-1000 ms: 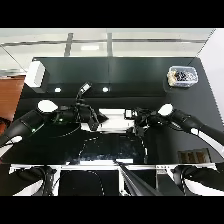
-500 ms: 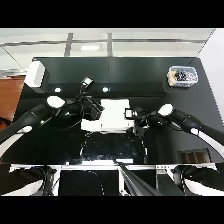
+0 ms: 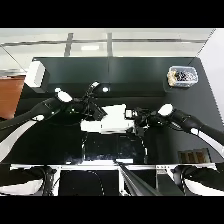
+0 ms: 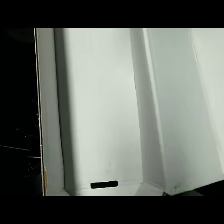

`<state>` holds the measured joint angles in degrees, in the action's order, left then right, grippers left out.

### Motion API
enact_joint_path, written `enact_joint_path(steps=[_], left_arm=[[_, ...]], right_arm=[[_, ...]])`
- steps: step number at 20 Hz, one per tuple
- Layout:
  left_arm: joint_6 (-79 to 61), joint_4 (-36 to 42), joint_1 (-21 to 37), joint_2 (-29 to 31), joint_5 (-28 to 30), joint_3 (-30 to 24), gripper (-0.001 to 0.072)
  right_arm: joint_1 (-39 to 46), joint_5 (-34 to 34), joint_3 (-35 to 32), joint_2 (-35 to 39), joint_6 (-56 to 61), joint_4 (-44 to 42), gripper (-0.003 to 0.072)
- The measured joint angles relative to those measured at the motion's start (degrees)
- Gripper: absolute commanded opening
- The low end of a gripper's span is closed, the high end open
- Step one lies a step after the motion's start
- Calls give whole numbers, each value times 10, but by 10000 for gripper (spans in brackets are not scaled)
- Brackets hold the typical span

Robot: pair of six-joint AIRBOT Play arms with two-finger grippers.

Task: Fold the box and place the chain.

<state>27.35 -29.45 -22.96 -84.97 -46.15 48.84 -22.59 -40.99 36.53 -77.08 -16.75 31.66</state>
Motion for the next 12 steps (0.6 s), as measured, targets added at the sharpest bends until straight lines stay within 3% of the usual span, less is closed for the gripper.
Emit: enact_joint_path(steps=[7, 12], left_arm=[[1, -22, 40, 38, -71, 38, 23], [52, -129, 83, 127, -122, 38, 24]], right_arm=[[0, 0, 0, 0, 0, 0, 132], [0, 0, 0, 0, 0, 0, 132]])
